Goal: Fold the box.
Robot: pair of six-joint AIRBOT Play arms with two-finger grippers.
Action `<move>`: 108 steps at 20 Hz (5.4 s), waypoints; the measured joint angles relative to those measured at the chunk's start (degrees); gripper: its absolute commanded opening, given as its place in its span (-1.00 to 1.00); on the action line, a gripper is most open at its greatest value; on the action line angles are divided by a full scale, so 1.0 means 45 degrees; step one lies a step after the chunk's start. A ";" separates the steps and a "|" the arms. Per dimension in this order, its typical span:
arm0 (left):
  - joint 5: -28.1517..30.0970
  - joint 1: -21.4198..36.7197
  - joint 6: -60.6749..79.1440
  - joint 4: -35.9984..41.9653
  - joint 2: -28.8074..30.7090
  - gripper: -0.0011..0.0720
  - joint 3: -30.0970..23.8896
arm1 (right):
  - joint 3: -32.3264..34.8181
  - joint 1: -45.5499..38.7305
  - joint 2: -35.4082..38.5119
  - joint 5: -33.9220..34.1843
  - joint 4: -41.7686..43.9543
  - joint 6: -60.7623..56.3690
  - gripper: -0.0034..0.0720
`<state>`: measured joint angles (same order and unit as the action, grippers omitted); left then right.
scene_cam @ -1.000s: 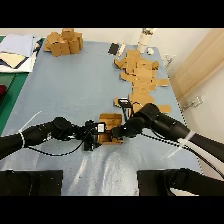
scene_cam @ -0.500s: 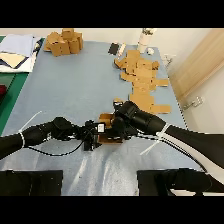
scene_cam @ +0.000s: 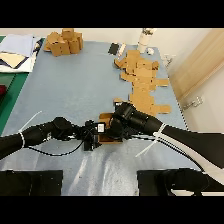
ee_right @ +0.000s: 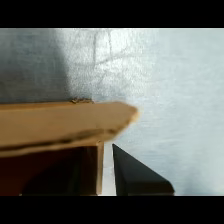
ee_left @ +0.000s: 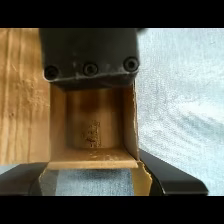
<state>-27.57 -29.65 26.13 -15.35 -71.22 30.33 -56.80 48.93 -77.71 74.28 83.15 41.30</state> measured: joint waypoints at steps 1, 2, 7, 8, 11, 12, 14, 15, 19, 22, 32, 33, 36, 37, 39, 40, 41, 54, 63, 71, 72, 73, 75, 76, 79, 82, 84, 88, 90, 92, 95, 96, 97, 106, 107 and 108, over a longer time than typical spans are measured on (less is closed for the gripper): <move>0.0000 0.0000 -0.0005 0.0000 0.0000 0.70 0.0000 | 0.0010 0.0005 -0.0019 0.0019 0.0068 -0.0029 -0.11; 0.0000 0.0000 -0.0005 0.0000 0.0000 0.70 0.0000 | 0.0000 0.0005 -0.0015 0.0015 0.0136 -0.0039 -0.10; 0.0000 0.0000 -0.0005 0.0000 0.0000 0.70 0.0000 | -0.0204 0.0010 0.0131 0.0107 0.0631 0.0131 0.37; 0.0000 0.0000 -0.0005 0.0000 0.0000 0.70 0.0000 | -0.0330 0.0010 0.0243 0.0160 0.0729 0.0170 0.37; 0.0000 0.0000 -0.0010 0.0000 0.0000 0.70 0.0000 | -0.0787 -0.0015 0.0826 0.0510 0.0729 0.0311 0.36; 0.0000 0.0000 -0.0010 0.0000 0.0000 0.70 0.0000 | -0.0894 -0.0063 0.1059 0.0758 0.0593 0.0340 0.36; 0.0000 0.0000 -0.0010 0.0000 0.0000 0.70 0.0000 | -0.1044 -0.0301 0.1520 0.1418 0.0204 0.0359 0.20; 0.0000 0.0000 -0.0010 0.0000 0.0000 0.70 0.0000 | -0.1083 -0.0515 0.1690 0.1875 -0.0107 0.0379 -0.02; -0.0005 0.0000 -0.0010 0.0000 0.0000 0.70 0.0000 | -0.1078 -0.2161 0.1899 0.2249 -0.1243 0.1394 -0.90; 0.0000 0.0000 -0.0015 0.0000 0.0000 0.70 0.0000 | -0.1049 -0.4687 0.1219 0.0257 0.0253 0.4022 -0.90; 0.0000 0.0000 -0.0015 0.0000 0.0000 0.70 0.0000 | -0.0588 -0.9321 -0.2531 0.1749 1.5086 1.8904 -0.91; 0.0000 0.0000 -0.0015 0.0000 0.0000 0.70 0.0000 | -0.0267 -0.9228 -0.2259 0.1996 1.5431 1.9773 -0.91; -0.0005 0.0000 -0.0015 0.0000 0.0000 0.70 0.0000 | 0.1044 -0.8646 -0.0573 0.1282 1.5480 2.1561 -0.91; -0.0005 0.0000 -0.0015 0.0000 0.0000 0.70 0.0000 | 0.1506 -0.8340 0.0112 0.0661 1.5125 2.1876 -0.91; -0.0005 0.0000 -0.0015 0.0000 0.0000 0.70 0.0000 | 0.2429 -0.7519 0.1559 -0.0787 1.4081 2.2314 -0.91; -0.0005 0.0000 -0.0015 0.0000 0.0000 0.70 0.0000 | 0.2837 -0.7062 0.2220 -0.1574 1.3464 2.2430 -0.91; 0.0000 0.0000 -0.0015 0.0000 0.0000 0.70 0.0000 | 0.3264 -0.6499 0.2914 -0.2516 1.2755 2.2527 -0.91; 0.0000 0.0000 -0.0015 -0.0005 0.0000 0.70 0.0000 | 0.5722 -0.0928 0.6761 -0.8884 0.5984 2.2833 0.36; 0.0000 0.0000 -0.0015 -0.0005 0.0000 0.70 0.0000 | 0.5882 -0.0588 0.6776 -0.8602 0.4760 2.3669 0.59; 0.0000 0.0000 -0.0015 -0.0005 0.0000 0.70 0.0000 | 0.6484 0.0083 0.6781 -0.9753 0.3735 2.4417 0.59; 0.0000 0.0000 -0.0015 -0.0005 0.0000 0.70 0.0000 | 0.6523 0.0112 0.6781 -0.9826 0.3643 2.4460 0.52; 0.0000 0.0000 -0.0015 0.0000 0.0000 0.70 0.0000 | 0.6543 0.0126 0.6776 -0.9904 0.3589 2.4465 0.35; 0.0000 0.0000 -0.0015 0.0000 0.0000 0.70 0.0000 | 0.6572 0.0151 0.6776 -0.9957 0.3449 2.4485 0.20; 0.0000 0.0000 -0.0015 0.0000 0.0000 0.70 0.0000 | 0.6572 0.0160 0.6781 -0.9972 0.3395 2.4494 0.19; 0.0005 0.0000 -0.0019 -0.0005 0.0000 0.70 0.0000 | 0.6586 0.0175 0.6781 -1.0001 0.3298 2.4494 -0.03; 0.0010 0.0000 -0.0029 -0.0005 0.0000 0.70 0.0000 | 0.6586 0.0175 0.6781 -1.0010 0.3211 2.4494 -0.05; 0.0010 0.0000 -0.0029 -0.0005 0.0000 0.70 0.0000 | 0.6586 0.0175 0.6795 -1.0015 0.3084 2.4499 -0.23; 0.0010 0.0000 -0.0024 -0.0005 0.0000 0.70 0.0000 | 0.6591 0.0175 0.7009 -1.0001 0.3021 2.4499 -0.23; 0.0000 0.0000 -0.0019 -0.0005 0.0000 0.70 0.0000 | 0.6591 0.0175 0.7174 -0.9947 0.3002 2.4499 -0.34; 0.0000 0.0000 -0.0015 -0.0005 0.0000 0.70 0.0000 | 0.6591 0.0175 0.7315 -0.9884 0.2997 2.4494 -0.35; -0.0005 0.0000 -0.0015 -0.0005 0.0000 0.70 0.0000 | 0.6591 0.0175 0.7431 -0.9840 0.2987 2.4494 -0.50; -0.0005 0.0000 -0.0015 -0.0005 0.0000 0.70 0.0000 | 0.6591 0.0175 0.7451 -0.9850 0.2982 2.4494 -0.50; 0.0000 0.0000 -0.0015 -0.0005 0.0000 0.70 0.0000 | 0.6591 0.0175 0.7465 -0.9938 0.2948 2.4494 -0.50; 0.0000 0.0000 -0.0019 -0.0005 0.0000 0.70 0.0000 | 0.6591 0.0175 0.7465 -1.0355 0.2851 2.4494 -0.66; 0.0000 0.0000 -0.0019 -0.0005 0.0000 0.70 0.0000 | 0.6591 0.0175 0.7422 -1.0375 0.2851 2.4494 -0.66; 0.0000 0.0005 -0.0019 0.0000 0.0000 0.70 0.0000 | 0.6591 0.0175 0.7354 -1.0370 0.2851 2.4494 -0.66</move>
<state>-27.57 -29.63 26.04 -15.35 -71.22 30.33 -27.14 49.71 -44.62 27.62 95.98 151.52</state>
